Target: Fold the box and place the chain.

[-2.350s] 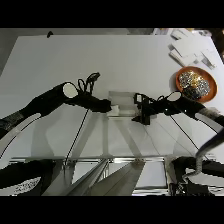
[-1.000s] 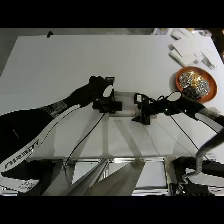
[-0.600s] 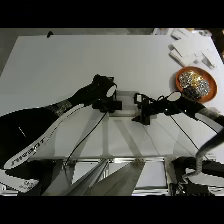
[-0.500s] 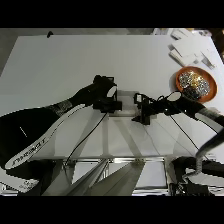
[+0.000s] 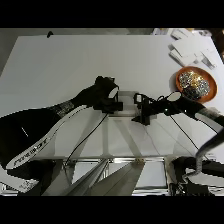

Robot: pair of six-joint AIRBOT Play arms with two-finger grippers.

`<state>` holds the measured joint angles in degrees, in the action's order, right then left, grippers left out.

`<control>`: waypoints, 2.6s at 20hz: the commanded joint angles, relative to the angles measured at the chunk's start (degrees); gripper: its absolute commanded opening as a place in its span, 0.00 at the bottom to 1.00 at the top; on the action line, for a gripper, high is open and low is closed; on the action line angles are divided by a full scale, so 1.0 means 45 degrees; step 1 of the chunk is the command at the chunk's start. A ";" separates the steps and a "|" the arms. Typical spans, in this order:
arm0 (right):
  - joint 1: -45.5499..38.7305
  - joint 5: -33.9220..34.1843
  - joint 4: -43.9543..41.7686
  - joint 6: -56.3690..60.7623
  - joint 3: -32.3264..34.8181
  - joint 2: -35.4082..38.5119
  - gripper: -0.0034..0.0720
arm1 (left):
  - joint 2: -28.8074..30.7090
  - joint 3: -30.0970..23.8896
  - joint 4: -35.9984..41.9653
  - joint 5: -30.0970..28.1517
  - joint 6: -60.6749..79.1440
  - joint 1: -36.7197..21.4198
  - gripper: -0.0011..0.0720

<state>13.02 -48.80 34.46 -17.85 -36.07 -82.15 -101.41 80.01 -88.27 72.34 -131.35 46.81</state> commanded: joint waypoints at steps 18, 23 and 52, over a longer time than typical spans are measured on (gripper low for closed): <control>0.0005 0.0000 0.0000 0.0000 0.0005 0.0000 0.57 | 0.0010 0.0000 -0.0393 -0.0136 0.0554 0.0243 0.02; 0.0005 0.0005 0.0000 0.0000 0.0005 0.0000 0.57 | 0.0214 0.0000 0.0034 -0.0121 0.0563 0.0146 0.37; 0.0000 0.0000 0.0000 0.0000 0.0005 0.0005 0.57 | -0.0049 -0.0010 0.0170 -0.0126 0.2861 0.0015 0.02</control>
<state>13.02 -48.84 34.50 -17.85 -36.07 -82.15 -101.67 79.90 -87.44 71.37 -119.04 46.83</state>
